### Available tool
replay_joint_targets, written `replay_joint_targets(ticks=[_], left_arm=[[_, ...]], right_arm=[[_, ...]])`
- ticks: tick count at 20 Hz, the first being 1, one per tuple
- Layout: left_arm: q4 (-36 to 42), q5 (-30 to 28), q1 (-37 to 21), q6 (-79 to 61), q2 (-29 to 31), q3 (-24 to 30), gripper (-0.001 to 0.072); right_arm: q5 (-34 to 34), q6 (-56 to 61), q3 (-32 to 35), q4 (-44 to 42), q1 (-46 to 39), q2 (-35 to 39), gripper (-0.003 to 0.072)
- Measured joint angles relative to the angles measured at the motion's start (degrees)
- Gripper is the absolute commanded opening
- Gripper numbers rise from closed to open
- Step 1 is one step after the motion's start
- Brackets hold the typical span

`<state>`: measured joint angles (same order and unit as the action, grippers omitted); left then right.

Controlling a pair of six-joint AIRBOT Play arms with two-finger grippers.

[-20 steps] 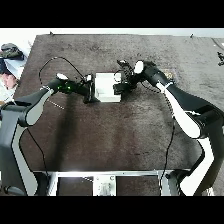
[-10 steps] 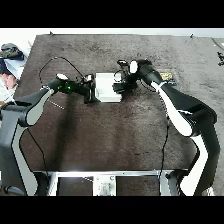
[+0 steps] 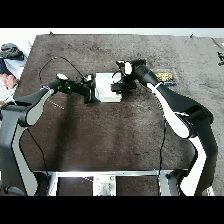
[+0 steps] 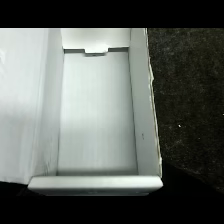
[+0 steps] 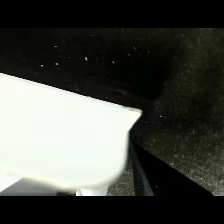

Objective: Fold the box and place the chain.

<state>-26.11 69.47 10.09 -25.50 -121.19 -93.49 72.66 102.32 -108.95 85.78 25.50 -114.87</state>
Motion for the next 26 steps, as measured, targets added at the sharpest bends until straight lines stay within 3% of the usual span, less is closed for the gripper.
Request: replay_joint_targets(ticks=[2,3,12,13,14,19,21,22,23,26], left_arm=[[0.0,0.0,0.0,0.0,0.0,0.0,0.0344],[0.0,0.0,0.0,0.0,0.0,0.0,0.0344],[0.1,0.0,0.0,0.0,0.0,0.0,0.0344],[0.0,0.0,0.0,0.0,0.0,0.0,0.0344],[0.0,0.0,0.0,0.0,0.0,0.0,0.0345],[0.1,-0.1,0.0,0.0,0.0,0.0,0.0344],[0.1,-0.1,-0.1,0.0,0.0,0.0,0.0345],[0.1,-0.1,-0.1,0.0,0.0,0.0,0.0345],[-0.1,0.2,-0.1,0.0,0.0,0.0,0.0344],[-0.1,0.2,-0.1,0.0,0.0,0.0,0.0344]], right_arm=[[0.0,1.3,0.0,0.6,0.2,-0.5,0.0341],[0.3,1.8,0.0,0.7,0.3,-0.9,0.0276],[0.5,6.3,-0.1,3.3,1.6,-2.3,0.0271],[0.4,6.6,-0.1,3.7,1.7,-2.4,0.0256],[0.4,6.8,-0.1,3.8,1.8,-2.4,0.0084],[0.1,8.2,-0.1,4.8,2.1,-2.4,0.0079],[-0.1,8.5,-0.1,4.9,2.1,-2.4,0.0086],[-0.2,8.7,-0.1,4.9,2.1,-2.4,0.0259],[-0.5,8.7,-0.1,5.4,2.1,-2.4,0.0355],[-0.8,8.7,-0.1,5.3,2.1,-2.0,0.0356]])
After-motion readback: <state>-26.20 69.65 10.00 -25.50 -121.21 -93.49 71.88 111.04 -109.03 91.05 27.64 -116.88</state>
